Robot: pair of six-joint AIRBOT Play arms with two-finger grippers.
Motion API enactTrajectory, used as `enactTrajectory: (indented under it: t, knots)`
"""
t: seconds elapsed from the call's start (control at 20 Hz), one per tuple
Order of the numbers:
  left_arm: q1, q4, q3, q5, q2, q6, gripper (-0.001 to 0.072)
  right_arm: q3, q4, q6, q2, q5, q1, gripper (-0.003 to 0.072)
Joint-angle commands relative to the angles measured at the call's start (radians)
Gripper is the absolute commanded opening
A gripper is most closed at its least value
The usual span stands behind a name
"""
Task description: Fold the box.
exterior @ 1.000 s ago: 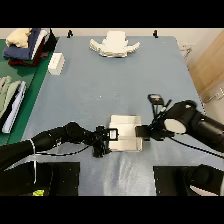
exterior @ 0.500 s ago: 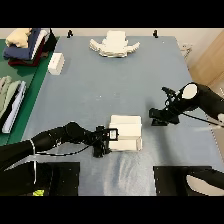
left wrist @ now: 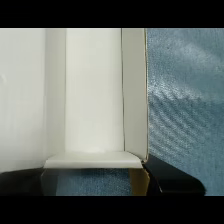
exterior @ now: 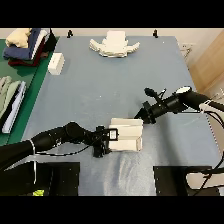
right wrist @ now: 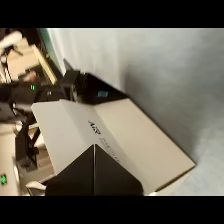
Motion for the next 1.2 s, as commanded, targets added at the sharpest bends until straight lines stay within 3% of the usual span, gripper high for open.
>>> enactTrajectory:
  t: [0.0,0.6,0.95,1.05,1.15]
  knots:
    - [0.0,0.0,0.001,0.0,0.0,0.001,0.0383,-0.051,-0.039,-0.107,0.08,-0.013,0.089,0.0005]
    - [0.0,0.0,0.001,0.0,0.0,0.001,0.0382,-0.295,-0.436,-0.129,0.549,-0.507,0.398,0.0004]
    - [0.0,0.0,0.001,0.0,0.0,0.001,0.0382,-0.386,-0.517,-0.239,0.763,-0.804,0.636,0.0005]
    - [0.0,0.0,0.001,0.0,0.0,0.001,0.0383,-0.417,-0.542,-0.308,0.808,-0.843,0.71,0.0068]
    - [0.0,0.0,0.001,0.0,0.0,0.001,0.0383,-0.454,-0.549,-0.404,0.822,-0.88,0.772,0.0235]
